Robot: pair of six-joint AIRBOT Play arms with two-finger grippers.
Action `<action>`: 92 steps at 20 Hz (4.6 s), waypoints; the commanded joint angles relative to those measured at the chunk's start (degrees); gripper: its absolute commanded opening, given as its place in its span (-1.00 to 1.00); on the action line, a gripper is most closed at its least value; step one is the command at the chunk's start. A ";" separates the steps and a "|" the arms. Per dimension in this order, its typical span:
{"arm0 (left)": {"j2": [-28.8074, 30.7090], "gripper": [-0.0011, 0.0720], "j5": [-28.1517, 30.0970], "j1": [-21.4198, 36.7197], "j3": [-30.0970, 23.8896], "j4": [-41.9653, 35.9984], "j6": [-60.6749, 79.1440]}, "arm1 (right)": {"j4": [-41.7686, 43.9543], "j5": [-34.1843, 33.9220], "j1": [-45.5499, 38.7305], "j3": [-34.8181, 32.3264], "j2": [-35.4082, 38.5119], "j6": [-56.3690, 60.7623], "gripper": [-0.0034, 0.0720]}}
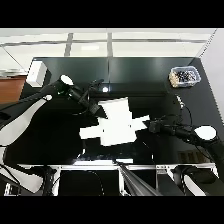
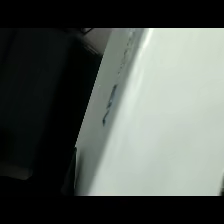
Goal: Fold the box and place the chain.
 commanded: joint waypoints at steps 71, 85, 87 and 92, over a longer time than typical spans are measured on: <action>12.09 -0.90 23.69 -13.33 -5.81 16.00 26.64 | -1.97 3.02 7.43 15.21 -21.18 -69.66 0.96; 12.09 -0.90 22.95 -13.33 -5.84 15.89 26.47 | -7.80 3.10 10.64 14.12 -27.47 -69.66 0.96; 12.09 -0.90 22.75 -13.33 -5.84 15.91 26.34 | -7.82 3.06 10.64 14.12 -28.26 -69.66 0.96; 12.09 -0.90 22.71 -13.33 -5.84 15.89 26.32 | -7.93 2.82 10.75 14.12 -29.59 -69.24 0.96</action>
